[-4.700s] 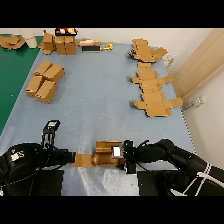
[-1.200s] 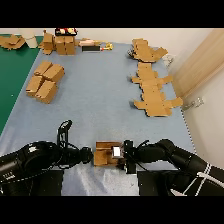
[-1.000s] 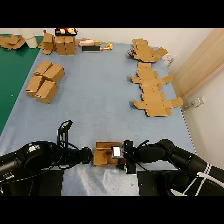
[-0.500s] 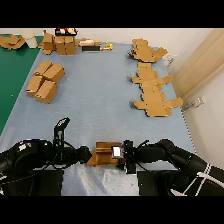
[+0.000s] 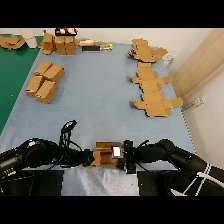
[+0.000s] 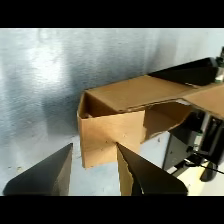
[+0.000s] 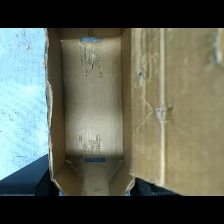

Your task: Fold the box.

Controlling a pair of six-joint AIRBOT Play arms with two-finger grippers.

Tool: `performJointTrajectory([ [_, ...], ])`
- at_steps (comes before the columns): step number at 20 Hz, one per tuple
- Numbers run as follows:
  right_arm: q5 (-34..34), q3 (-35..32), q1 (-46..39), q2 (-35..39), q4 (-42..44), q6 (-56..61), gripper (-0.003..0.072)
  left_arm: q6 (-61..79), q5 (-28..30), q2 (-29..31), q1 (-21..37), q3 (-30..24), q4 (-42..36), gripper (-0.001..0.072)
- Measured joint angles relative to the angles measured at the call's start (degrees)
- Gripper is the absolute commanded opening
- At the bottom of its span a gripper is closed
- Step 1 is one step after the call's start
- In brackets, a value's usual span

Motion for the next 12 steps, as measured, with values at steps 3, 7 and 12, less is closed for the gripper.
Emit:
performJointTrajectory([
  [3,0.0,0.0,0.0,0.0,0.1,0.0,0.0434,4.3,2.9,-0.5,0.0,0.0,-4.0,0.0421],
  [7,0.0,0.0,0.0,0.0,0.2,0.0,0.0434,6.3,7.6,-0.7,0.0,0.0,-6.4,0.0422],
  [12,0.0,0.0,0.0,0.0,0.3,0.0,0.0435,6.3,6.9,-3.3,0.1,0.0,-7.3,0.0423],
])
